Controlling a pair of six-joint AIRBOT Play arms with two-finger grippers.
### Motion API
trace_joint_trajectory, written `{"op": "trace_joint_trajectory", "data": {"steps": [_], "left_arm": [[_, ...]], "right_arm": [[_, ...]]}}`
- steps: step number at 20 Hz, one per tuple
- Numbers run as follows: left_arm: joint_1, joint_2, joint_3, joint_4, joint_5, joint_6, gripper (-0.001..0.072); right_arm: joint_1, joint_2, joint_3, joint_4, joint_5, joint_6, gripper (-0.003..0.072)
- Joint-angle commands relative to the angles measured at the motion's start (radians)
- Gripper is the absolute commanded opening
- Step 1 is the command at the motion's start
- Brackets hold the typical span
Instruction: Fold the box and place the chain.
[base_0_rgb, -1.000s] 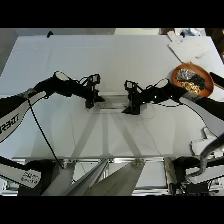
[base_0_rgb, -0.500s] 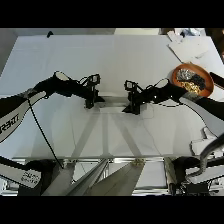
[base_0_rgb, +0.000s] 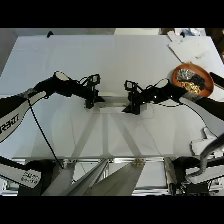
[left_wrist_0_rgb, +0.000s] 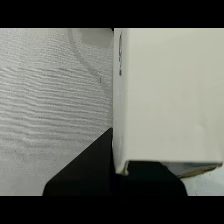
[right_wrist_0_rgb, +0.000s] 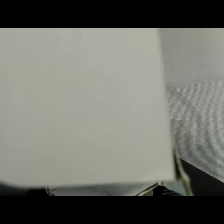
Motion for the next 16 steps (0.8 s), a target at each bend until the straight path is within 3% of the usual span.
{"op": "trace_joint_trajectory", "data": {"steps": [1, 6, 16], "left_arm": [[0.0, -0.001, 0.0, -0.013, -0.002, 0.0, 0.0014], [0.008, -0.001, 0.0, -0.079, -0.009, 0.0, 0.0014], [0.006, -0.001, 0.0, -0.078, -0.015, 0.0, 0.0014]], "right_arm": [[0.0, 0.0, 0.0, 0.0, 0.002, 0.0, 0.0414], [0.0, 0.0, 0.0, 0.0, 0.002, 0.0, 0.0414], [0.0, 0.0, 0.0, 0.0, 0.002, 0.0, 0.0414]]}}
